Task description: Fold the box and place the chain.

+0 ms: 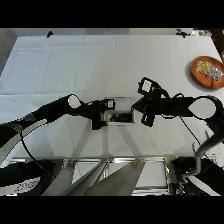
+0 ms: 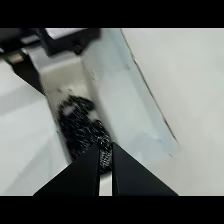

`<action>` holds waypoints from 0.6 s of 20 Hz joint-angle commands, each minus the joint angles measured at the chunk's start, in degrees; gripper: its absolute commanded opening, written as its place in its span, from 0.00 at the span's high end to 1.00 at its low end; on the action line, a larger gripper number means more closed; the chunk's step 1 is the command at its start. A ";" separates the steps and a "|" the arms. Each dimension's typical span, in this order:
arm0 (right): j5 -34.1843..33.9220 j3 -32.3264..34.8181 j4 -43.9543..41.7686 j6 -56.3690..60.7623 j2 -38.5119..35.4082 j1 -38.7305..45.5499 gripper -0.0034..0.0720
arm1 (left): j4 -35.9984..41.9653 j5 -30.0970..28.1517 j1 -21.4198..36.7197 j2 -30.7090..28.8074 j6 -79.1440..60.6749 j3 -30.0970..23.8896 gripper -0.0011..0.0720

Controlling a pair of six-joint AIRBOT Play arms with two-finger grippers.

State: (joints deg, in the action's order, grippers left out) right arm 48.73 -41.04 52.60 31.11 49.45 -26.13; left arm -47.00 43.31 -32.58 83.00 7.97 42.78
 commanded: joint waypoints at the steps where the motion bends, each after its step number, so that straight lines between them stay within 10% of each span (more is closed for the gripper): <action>1: -0.42 -0.02 -5.09 -0.04 2.62 -2.56 0.94 | 0.00 -0.02 -0.02 -0.04 0.00 -0.02 0.80; 7: -1.55 -0.02 -5.22 0.57 13.66 -3.04 0.93 | 0.00 0.00 -0.02 -0.04 0.00 -0.02 0.80; 12: -4.09 -0.04 -5.70 0.57 15.19 -2.21 0.71 | 0.00 0.00 -0.02 -0.04 0.00 -0.02 0.80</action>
State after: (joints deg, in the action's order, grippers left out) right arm 45.69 -41.04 47.51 31.59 63.53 -28.82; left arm -46.98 43.31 -32.58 83.00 7.97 42.78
